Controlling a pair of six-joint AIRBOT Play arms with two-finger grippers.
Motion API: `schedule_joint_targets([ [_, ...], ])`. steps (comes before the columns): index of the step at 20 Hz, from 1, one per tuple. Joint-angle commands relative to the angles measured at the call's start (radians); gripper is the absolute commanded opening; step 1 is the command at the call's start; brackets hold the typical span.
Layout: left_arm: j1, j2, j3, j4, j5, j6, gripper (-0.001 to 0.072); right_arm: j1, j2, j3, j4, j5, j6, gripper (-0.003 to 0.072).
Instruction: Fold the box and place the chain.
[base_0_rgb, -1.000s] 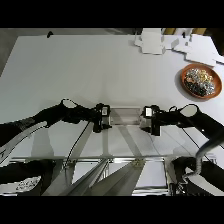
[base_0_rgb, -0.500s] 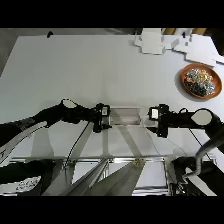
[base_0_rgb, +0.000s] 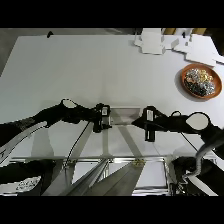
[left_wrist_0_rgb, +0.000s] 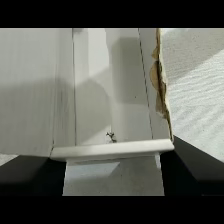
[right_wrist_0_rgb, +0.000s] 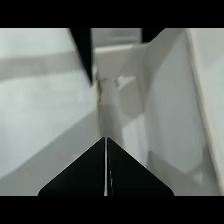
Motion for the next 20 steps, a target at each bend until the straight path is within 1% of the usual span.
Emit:
schedule_joint_targets([
  [1, 0.000, 0.000, 0.001, 0.000, 0.000, 0.000, 0.0150, 0.019, -0.110, 0.001, 0.253, -0.162, -0.117, 0.0023],
  [3, 0.000, 0.000, 0.001, 0.000, 0.000, 0.000, 0.0150, 0.012, -0.214, 0.014, 0.321, -0.210, -0.124, 0.0023],
  [5, 0.000, 0.000, 0.001, 0.000, 0.000, 0.000, 0.0150, -0.024, -0.301, 0.048, 0.368, -0.210, -0.081, 0.0023],
  [7, 0.000, 0.000, 0.001, 0.000, 0.000, 0.000, 0.0150, -0.066, -0.344, 0.079, 0.377, -0.207, -0.029, 0.0023],
  [9, 0.000, 0.000, 0.001, 0.000, 0.000, 0.000, 0.0150, -0.117, -0.363, 0.088, 0.378, -0.182, -0.007, 0.0023],
  [11, 0.000, 0.000, 0.001, 0.000, 0.000, 0.000, 0.0150, -0.148, -0.381, 0.088, 0.344, -0.152, 0.033, 0.0023],
  [16, 0.000, 0.000, 0.001, 0.000, 0.000, 0.000, 0.0150, -0.152, -0.384, 0.088, 0.206, -0.056, 0.060, 0.0023],
  [18, 0.000, 0.000, 0.001, 0.000, 0.000, 0.000, 0.0150, -0.152, -0.382, 0.088, 0.187, -0.033, 0.060, 0.0023],
  [20, 0.000, 0.000, 0.001, 0.000, 0.000, 0.000, 0.0150, -0.153, -0.351, 0.088, 0.186, 0.003, 0.060, 0.0023],
])
